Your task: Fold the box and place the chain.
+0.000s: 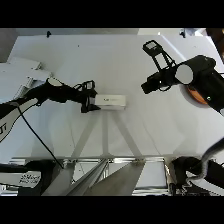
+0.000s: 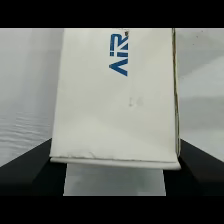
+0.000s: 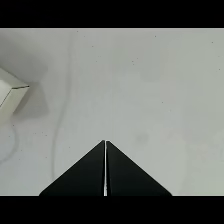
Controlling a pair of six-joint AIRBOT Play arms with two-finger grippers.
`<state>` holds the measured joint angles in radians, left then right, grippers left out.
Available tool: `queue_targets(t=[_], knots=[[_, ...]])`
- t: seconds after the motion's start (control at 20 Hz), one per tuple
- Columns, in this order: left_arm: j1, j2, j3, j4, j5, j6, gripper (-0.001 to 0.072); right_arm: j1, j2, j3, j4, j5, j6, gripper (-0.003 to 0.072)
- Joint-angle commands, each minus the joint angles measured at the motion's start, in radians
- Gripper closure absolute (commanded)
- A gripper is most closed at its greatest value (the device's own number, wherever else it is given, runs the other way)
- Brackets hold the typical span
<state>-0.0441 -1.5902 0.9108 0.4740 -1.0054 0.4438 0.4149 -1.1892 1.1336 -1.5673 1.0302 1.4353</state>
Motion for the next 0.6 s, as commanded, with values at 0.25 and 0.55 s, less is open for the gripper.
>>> queue_targets(t=[0.25,0.55], knots=[[0.159,0.128,0.001,-0.306,0.225,-0.094,0.0707,-0.001,0.001,0.001,0.001,0.0,0.0,0.0678],[0.242,0.157,0.0,-0.354,0.789,-0.248,0.0706,-0.001,0.001,0.001,0.001,0.0,0.0,0.0678]])
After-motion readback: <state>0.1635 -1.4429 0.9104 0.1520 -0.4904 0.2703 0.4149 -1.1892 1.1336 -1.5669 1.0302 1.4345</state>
